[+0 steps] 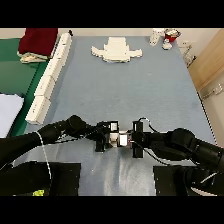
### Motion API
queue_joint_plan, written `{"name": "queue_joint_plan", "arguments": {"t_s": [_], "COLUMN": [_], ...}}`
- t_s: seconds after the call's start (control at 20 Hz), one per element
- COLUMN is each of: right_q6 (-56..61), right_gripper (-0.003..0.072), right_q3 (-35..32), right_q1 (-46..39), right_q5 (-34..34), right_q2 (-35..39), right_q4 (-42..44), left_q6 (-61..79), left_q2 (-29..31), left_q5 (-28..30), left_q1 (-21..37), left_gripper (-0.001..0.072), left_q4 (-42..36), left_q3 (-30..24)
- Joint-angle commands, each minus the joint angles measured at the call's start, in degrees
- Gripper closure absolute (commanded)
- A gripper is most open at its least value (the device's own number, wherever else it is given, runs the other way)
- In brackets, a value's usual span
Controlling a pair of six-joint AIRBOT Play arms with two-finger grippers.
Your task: Fold the box.
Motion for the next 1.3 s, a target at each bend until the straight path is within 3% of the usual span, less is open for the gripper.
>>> {"name": "queue_joint_plan", "arguments": {"t_s": [0.0, 0.45, 0.55, 0.85, 1.0, 1.1, 1.2, 1.25], "right_q6": [0.02, 0.02, 0.02, 0.07, 2.62, 5.42, 10.88, 14.45], "right_gripper": [0.0526, 0.0509, 0.0377, 0.0377, 0.0379, 0.0409, 0.0644, 0.0677], "right_q3": [-0.02, -0.02, -0.02, 0.42, 0.35, -1.05, -5.53, -8.37], "right_q1": [0.00, 0.00, 0.00, 0.00, -0.24, -1.40, -1.68, -1.60], "right_q5": [-0.31, -3.06, -2.97, -2.89, -2.73, 0.15, 8.96, 14.43], "right_q2": [-0.04, -0.07, -0.04, 1.75, 5.01, 6.80, 8.96, 10.03], "right_q4": [1.60, 3.48, 3.48, 6.23, 14.14, 20.52, 25.94, 28.02], "left_q6": [0.02, 0.02, 0.02, 0.02, 0.02, 0.02, 0.02, 0.02], "left_q2": [0.04, 0.04, 0.04, 0.04, 0.04, 0.04, 0.04, 0.04], "left_q5": [0.02, 0.02, 0.02, 0.02, 0.02, 0.02, 0.02, 0.02], "left_q1": [-0.02, -0.02, -0.02, -0.02, -0.02, -0.02, -0.02, -0.02], "left_gripper": [0.0257, 0.0257, 0.0257, 0.0256, 0.0257, 0.0256, 0.0257, 0.0257], "left_q4": [0.04, 0.04, 0.04, 0.04, 0.04, 0.04, 0.04, 0.04], "left_q3": [-0.02, -0.02, -0.02, -0.02, -0.02, -0.02, -0.02, -0.02]}}
